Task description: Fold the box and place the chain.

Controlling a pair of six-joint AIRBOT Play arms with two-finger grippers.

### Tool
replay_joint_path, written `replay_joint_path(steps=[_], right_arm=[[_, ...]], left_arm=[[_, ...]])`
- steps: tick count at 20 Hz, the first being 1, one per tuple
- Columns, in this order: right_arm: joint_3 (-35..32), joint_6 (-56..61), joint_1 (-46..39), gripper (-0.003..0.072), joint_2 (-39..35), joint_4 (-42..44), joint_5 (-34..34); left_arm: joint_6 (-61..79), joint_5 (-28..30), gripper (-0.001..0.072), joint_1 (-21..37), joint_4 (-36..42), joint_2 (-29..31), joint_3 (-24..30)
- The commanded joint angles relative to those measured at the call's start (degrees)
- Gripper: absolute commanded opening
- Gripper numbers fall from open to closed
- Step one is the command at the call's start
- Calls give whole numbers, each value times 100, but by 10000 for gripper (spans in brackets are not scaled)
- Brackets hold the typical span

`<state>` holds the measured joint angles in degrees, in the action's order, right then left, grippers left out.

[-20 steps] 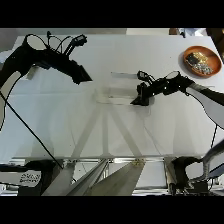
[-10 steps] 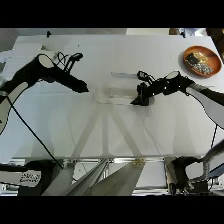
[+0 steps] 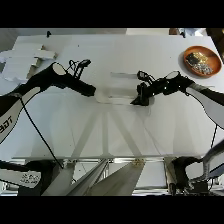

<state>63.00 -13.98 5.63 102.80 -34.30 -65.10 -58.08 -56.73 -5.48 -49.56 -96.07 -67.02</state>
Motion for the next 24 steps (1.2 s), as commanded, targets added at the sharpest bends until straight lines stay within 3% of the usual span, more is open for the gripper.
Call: replay_joint_path(steps=[1,10,11,12,13,18,21,22,24], right_arm=[[4,2,2,455,4,0,0],[4,2,2,455,4,0,-2],[4,4,2,455,4,0,-2],[4,2,2,455,4,0,-2],[4,2,2,455,4,0,-2],[4,2,2,455,4,0,-2],[4,2,2,455,4,0,0],[4,2,2,455,4,0,-2],[4,2,2,455,4,0,-2]], left_arm=[[-4,81,10,-114,114,-166,11],[306,52,19,-133,955,-197,11],[365,24,38,-131,999,-195,11],[612,-74,128,-129,1078,-195,11],[839,-184,171,-127,1178,-195,11],[1456,-328,178,-127,2050,-199,11],[1473,-330,194,-133,2100,-212,11],[1556,-328,304,-133,2105,-214,11],[1637,-328,353,-138,2105,-212,11]])
